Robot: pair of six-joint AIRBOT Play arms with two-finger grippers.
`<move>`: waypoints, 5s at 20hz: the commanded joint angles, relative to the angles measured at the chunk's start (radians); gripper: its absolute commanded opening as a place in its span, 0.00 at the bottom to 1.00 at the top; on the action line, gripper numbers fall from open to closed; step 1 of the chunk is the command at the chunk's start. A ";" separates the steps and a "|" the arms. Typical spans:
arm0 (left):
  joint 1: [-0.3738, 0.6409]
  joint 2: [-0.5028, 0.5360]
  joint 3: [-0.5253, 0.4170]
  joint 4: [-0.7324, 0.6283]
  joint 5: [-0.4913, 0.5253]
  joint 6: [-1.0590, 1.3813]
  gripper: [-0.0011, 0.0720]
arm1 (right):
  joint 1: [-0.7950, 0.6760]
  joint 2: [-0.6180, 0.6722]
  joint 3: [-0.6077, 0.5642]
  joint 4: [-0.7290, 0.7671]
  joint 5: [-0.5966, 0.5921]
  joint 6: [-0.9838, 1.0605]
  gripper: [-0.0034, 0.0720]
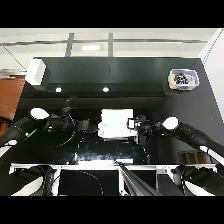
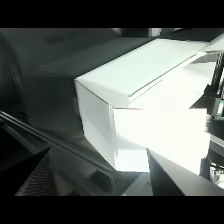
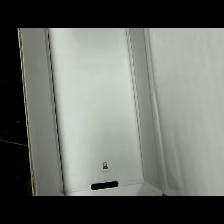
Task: Fold the box and place the chain.
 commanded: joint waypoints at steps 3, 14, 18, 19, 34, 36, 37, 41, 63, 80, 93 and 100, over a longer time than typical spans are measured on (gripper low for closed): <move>-0.169 0.006 0.016 0.057 0.207 -0.113 0.97 | 0.000 -0.001 0.000 0.000 0.000 0.000 0.85; -0.330 -0.008 0.139 0.447 0.249 -0.538 0.96 | 0.000 -0.001 0.000 0.001 -0.003 0.000 0.85; -0.328 -0.008 0.146 0.453 0.247 -0.547 0.96 | 0.000 -0.001 0.000 0.000 -0.007 0.000 0.64; -0.328 -0.008 0.146 0.452 0.243 -0.547 0.96 | 0.000 -0.001 0.000 0.000 -0.007 0.000 0.63; -0.438 -0.009 0.148 0.648 0.253 -0.877 0.94 | 0.000 0.000 0.000 0.000 -0.008 0.000 0.63; -0.458 -0.021 0.161 0.684 0.249 -0.925 0.93 | 0.000 0.000 0.000 0.000 -0.009 0.000 0.63; -0.471 -0.037 0.180 0.702 0.241 -0.933 0.93 | 0.000 0.000 0.000 0.000 -0.010 0.000 0.63; -0.509 -0.146 0.305 0.847 0.145 -1.081 0.83 | 0.000 -0.001 0.000 0.000 -0.011 0.000 0.63; -0.607 -0.372 0.583 0.980 -0.125 -1.287 0.49 | 0.000 0.000 0.000 0.000 -0.011 0.000 0.63; -0.607 -0.371 0.583 1.003 -0.124 -1.329 0.21 | 0.000 -0.001 0.000 0.000 -0.011 0.000 0.63; -0.607 -0.371 0.583 1.000 -0.126 -1.329 0.43 | 0.000 -0.001 0.000 0.000 -0.011 0.000 0.63; -0.607 -0.371 0.583 1.008 -0.130 -1.329 0.49 | 0.000 -0.001 0.000 0.000 -0.011 0.000 0.63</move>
